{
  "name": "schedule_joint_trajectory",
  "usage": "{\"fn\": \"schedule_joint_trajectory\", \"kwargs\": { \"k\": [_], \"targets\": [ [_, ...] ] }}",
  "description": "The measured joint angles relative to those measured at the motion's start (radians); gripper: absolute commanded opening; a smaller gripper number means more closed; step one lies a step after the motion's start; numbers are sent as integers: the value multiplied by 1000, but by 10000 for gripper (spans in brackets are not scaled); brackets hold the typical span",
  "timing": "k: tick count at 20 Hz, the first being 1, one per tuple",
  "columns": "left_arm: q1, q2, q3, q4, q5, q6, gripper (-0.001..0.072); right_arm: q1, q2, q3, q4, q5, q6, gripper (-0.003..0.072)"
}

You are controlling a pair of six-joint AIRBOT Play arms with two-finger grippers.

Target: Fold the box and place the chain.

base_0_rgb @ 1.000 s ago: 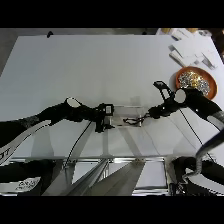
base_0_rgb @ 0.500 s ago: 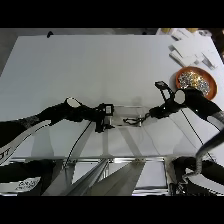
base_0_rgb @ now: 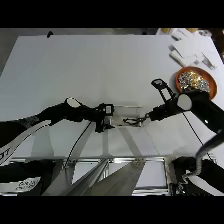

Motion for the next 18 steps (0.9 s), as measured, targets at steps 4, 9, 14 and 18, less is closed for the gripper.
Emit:
{"fn": "schedule_joint_trajectory", "kwargs": {
  "k": [4,9,14,18],
  "targets": [
    [0,0,0,0,0,0,111,76,201,0,16,33,-18,20],
    [0,0,0,0,0,0,111,109,370,0,168,11,-37,20],
    [0,0,0,0,0,0,111,116,415,0,389,-60,-125,20],
    [0,0,0,0,0,0,111,117,423,0,552,-110,-220,20]
  ]
}}
